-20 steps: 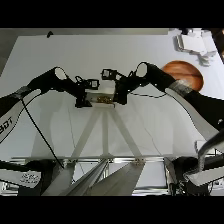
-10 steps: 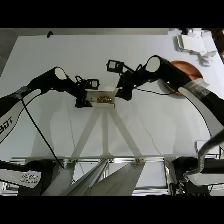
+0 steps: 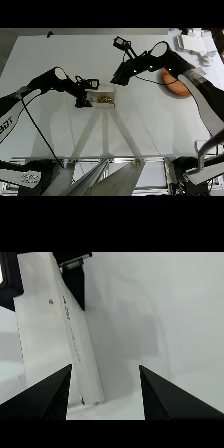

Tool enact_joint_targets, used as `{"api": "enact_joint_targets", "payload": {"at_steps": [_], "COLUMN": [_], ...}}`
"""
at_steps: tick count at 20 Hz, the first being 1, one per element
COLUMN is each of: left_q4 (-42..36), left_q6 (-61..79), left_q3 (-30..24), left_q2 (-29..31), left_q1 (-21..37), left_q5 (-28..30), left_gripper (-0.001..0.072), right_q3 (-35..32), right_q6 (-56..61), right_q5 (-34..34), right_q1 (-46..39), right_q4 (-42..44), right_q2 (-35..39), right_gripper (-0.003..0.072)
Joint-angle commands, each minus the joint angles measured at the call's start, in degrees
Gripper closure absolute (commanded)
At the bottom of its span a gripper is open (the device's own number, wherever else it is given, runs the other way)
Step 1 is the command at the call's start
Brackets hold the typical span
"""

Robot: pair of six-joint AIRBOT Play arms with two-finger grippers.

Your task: Fold the box and place the chain.

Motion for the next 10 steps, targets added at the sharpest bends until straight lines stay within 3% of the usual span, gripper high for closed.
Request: {"api": "enact_joint_targets", "payload": {"at_steps": [1,4,8,10], "left_q4": [0.0,0.0,0.0,0.0], "left_q6": [0.0,0.0,0.0,0.0], "left_q3": [0.0,0.0,0.0,0.0], "left_q2": [0.0,0.0,0.0,0.1], "left_q1": [0.0,0.0,0.0,0.0], "left_q5": [0.0,0.0,0.0,0.0], "left_gripper": [0.0693,0.0693,0.0693,0.0693], "right_q3": [4.2,4.2,4.2,4.1], "right_q6": [0.6,-2.4,-3.9,-3.9], "right_q5": [4.1,7.2,5.9,4.5], "right_q1": [0.8,2.1,4.9,5.6], "right_q4": [3.2,3.2,0.2,-2.8], "right_q2": [-5.4,-6.7,-7.0,-7.1], "right_gripper": [0.0256,0.0287,0.0291,0.0413]}}
